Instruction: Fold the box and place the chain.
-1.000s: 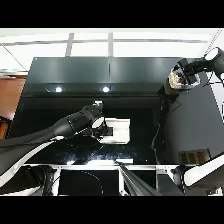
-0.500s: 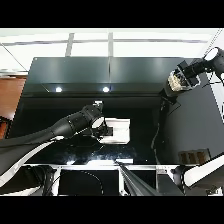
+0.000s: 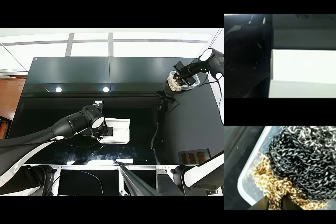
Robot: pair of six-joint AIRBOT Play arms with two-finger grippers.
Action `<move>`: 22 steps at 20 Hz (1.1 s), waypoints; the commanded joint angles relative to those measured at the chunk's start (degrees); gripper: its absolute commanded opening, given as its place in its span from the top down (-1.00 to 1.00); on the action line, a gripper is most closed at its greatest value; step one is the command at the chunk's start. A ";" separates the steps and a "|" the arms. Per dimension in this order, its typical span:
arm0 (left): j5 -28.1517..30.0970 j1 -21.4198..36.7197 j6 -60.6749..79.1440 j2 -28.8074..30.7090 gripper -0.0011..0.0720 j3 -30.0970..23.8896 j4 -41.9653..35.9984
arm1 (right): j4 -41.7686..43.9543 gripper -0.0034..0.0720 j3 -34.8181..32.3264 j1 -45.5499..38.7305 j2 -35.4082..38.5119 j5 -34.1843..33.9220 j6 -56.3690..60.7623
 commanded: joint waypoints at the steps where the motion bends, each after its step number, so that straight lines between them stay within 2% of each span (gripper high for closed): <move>1: 0.02 0.02 0.00 -0.04 0.89 0.02 0.00 | 2.23 0.79 0.26 -0.48 1.73 -0.37 -5.27; 6: 0.00 0.02 0.00 -0.04 0.89 0.02 0.00 | 4.31 0.80 0.28 -3.52 9.18 1.99 -17.27; 12: 0.00 0.02 0.00 -0.07 0.89 0.02 -0.02 | 8.13 0.80 0.28 -4.57 24.37 3.67 -34.32; 15: 0.22 0.02 0.00 -0.07 0.89 0.02 0.00 | 15.10 0.80 0.28 -4.94 32.52 3.30 -38.45; 18: 0.22 0.02 0.00 -0.07 0.89 0.02 0.00 | 15.89 0.80 0.26 -4.52 40.00 7.48 -40.81; 22: 0.24 0.02 0.00 -0.07 0.88 0.02 0.00 | 15.89 0.80 0.26 -1.38 48.39 8.68 -40.79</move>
